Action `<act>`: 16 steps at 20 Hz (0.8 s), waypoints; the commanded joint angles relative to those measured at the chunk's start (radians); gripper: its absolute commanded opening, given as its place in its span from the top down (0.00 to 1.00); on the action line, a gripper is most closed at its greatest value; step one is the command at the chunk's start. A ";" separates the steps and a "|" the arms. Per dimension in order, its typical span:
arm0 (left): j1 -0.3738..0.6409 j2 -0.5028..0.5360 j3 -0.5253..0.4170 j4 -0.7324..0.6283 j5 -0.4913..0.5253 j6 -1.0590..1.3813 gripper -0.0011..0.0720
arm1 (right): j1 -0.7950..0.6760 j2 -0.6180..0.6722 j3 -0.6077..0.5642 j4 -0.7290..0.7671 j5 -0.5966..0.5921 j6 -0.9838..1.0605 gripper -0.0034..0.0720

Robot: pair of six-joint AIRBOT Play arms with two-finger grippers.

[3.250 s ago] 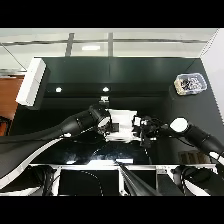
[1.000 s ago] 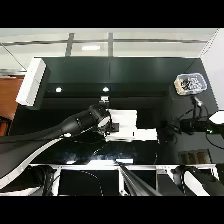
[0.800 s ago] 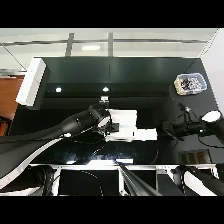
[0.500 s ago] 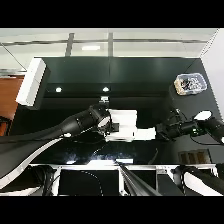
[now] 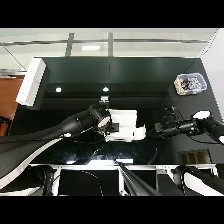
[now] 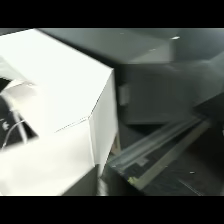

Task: Fold the box and place the chain.

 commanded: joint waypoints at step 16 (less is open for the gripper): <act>0.000 0.000 0.000 0.000 0.000 0.000 0.95 | 0.370 0.000 0.192 -0.097 -0.231 0.293 0.28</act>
